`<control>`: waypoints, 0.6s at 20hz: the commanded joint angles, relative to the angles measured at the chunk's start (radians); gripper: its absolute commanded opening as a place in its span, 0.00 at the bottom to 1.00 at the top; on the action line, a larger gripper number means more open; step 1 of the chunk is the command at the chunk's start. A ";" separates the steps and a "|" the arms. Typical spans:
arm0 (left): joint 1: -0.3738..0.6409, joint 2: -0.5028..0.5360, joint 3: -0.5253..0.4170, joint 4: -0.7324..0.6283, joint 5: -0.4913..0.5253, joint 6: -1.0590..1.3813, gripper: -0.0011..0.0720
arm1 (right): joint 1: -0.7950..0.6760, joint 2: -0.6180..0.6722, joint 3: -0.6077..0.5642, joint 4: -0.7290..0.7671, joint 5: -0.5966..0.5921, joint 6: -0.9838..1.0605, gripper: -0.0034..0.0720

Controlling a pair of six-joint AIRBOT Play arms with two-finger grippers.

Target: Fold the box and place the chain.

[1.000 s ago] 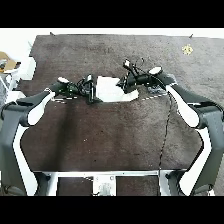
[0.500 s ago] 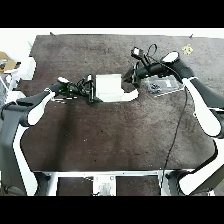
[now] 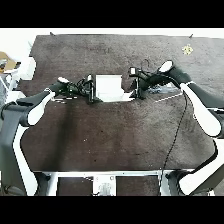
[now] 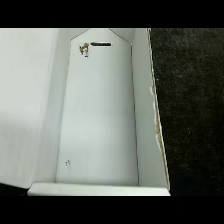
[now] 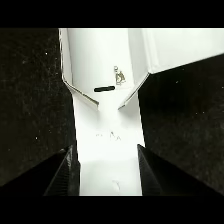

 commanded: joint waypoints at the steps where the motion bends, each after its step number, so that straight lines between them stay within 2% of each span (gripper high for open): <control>1: 0.001 0.000 0.000 0.000 0.000 0.001 0.58 | 0.017 -0.032 -0.014 0.075 -0.039 -0.086 0.64; 4: 0.001 0.000 0.000 0.000 0.000 0.002 0.58 | 0.035 -0.045 -0.014 0.086 -0.074 -0.085 0.63; 6: 0.001 0.000 0.000 0.000 0.000 0.002 0.58 | 0.043 -0.051 -0.014 0.090 -0.081 -0.085 0.54; 7: 0.000 0.000 0.000 0.000 0.000 0.002 0.58 | 0.047 -0.053 -0.014 0.097 -0.084 -0.085 0.54; 8: 0.001 0.000 0.000 0.000 0.000 0.001 0.58 | 0.050 -0.055 -0.014 0.107 -0.084 -0.085 0.41; 9: 0.001 0.000 0.000 0.000 0.000 0.002 0.58 | 0.050 -0.056 -0.014 0.127 -0.084 -0.085 0.33; 12: 0.000 0.000 0.000 0.000 0.000 0.002 0.58 | 0.052 -0.066 -0.014 0.215 -0.077 -0.089 0.33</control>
